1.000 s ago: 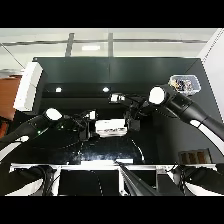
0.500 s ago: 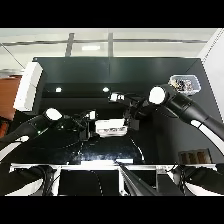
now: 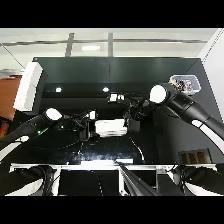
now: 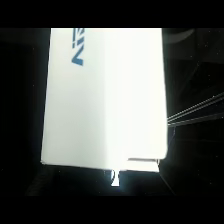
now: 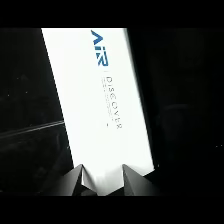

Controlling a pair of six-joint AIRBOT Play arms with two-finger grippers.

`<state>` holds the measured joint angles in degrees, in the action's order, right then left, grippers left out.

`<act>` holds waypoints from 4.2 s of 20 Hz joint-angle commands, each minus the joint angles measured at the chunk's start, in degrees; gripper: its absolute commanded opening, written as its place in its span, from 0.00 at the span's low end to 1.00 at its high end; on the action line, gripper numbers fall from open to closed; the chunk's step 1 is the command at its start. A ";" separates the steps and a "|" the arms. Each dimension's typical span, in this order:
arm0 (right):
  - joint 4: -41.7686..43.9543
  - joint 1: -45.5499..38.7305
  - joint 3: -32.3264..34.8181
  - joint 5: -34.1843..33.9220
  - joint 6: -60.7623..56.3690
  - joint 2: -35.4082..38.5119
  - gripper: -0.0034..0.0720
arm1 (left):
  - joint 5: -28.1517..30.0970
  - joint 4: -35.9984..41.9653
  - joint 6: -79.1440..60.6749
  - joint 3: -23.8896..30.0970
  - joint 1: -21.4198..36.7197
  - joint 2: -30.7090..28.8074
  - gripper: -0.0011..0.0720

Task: Fold the box and place the chain.

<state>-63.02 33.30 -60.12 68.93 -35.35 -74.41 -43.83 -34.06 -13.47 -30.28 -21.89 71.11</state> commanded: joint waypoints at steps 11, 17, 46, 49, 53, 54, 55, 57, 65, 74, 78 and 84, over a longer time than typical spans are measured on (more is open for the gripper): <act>0.39 0.04 -0.02 -0.46 -0.74 0.02 0.37 | 0.11 -0.02 0.02 0.00 0.00 0.04 0.56; 0.37 0.07 -0.02 -1.18 -1.36 0.02 0.37 | 0.15 0.00 0.02 0.00 0.00 0.04 0.56; -7.30 4.33 -0.07 -0.35 -10.10 -0.02 0.37 | 0.13 0.00 0.02 0.00 0.00 0.04 0.56; -5.97 4.33 -0.02 -0.35 -10.10 -0.04 0.37 | 0.13 0.00 0.02 0.00 0.00 0.04 0.56; -5.57 4.35 0.68 -2.03 -10.29 -0.66 0.37 | 0.15 0.00 0.02 0.00 0.00 0.04 0.56; -5.46 4.35 0.68 -2.05 -10.27 -0.74 0.37 | 0.15 0.00 0.02 0.00 0.00 0.04 0.56; -5.40 4.33 0.68 -2.01 -10.27 -0.74 0.37 | 0.15 0.00 0.02 0.00 0.00 0.04 0.56; -5.40 4.33 0.68 -1.05 -10.27 -0.74 0.37 | 0.15 0.00 0.02 0.00 0.00 0.04 0.56; -4.37 4.33 0.44 -1.20 -10.34 -0.44 0.44 | 0.15 0.00 0.02 0.00 0.00 0.04 0.56; -4.66 -0.63 0.07 1.09 -20.28 6.32 0.47 | 0.15 0.00 0.02 0.00 0.00 0.04 0.56; -9.86 -10.47 0.17 11.58 -31.36 7.80 0.33 | 0.15 0.00 0.02 0.00 0.00 0.04 0.56; -0.81 -24.35 0.28 7.32 -37.81 7.78 0.08 | 0.17 0.00 0.04 0.00 0.00 0.04 0.57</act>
<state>-69.36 14.70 -59.88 78.15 -68.60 -66.83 -43.70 -34.06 -13.43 -30.28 -21.89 71.11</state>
